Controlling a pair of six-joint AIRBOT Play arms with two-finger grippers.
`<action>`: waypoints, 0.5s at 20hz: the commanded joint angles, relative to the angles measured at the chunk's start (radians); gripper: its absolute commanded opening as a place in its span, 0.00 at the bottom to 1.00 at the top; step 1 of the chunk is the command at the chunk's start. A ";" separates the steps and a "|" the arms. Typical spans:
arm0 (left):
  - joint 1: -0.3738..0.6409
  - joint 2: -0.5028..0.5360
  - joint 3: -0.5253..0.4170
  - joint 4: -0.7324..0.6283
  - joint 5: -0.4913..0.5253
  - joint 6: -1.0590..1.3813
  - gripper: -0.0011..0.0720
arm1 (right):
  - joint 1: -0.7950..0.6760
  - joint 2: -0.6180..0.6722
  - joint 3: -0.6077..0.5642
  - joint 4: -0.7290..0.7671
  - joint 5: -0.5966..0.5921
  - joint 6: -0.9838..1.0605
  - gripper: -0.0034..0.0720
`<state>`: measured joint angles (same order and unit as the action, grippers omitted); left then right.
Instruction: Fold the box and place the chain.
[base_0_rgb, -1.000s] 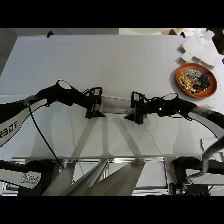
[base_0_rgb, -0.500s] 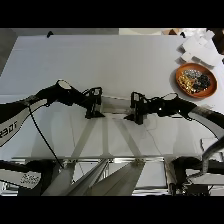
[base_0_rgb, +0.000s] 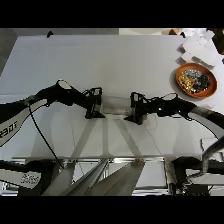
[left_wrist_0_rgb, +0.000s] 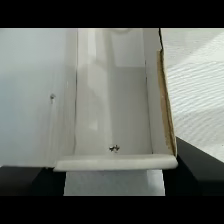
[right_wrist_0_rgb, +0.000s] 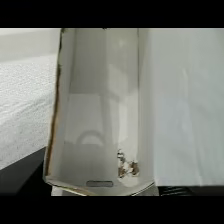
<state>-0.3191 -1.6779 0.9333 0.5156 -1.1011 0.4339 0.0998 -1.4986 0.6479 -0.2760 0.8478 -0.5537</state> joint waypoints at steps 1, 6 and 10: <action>0.000 -0.001 0.000 -0.003 0.005 -0.002 0.39 | 0.000 0.002 0.001 0.013 -0.018 -0.005 0.91; 0.000 -0.001 0.000 -0.003 0.005 -0.001 0.39 | -0.002 0.044 0.001 -0.026 -0.032 -0.004 0.91; 0.000 -0.001 0.000 -0.003 0.005 -0.002 0.39 | -0.035 0.108 0.001 -0.093 -0.024 0.008 0.91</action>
<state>-0.3191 -1.6779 0.9337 0.5091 -1.0950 0.4313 0.0826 -1.4273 0.6476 -0.3199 0.8272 -0.5545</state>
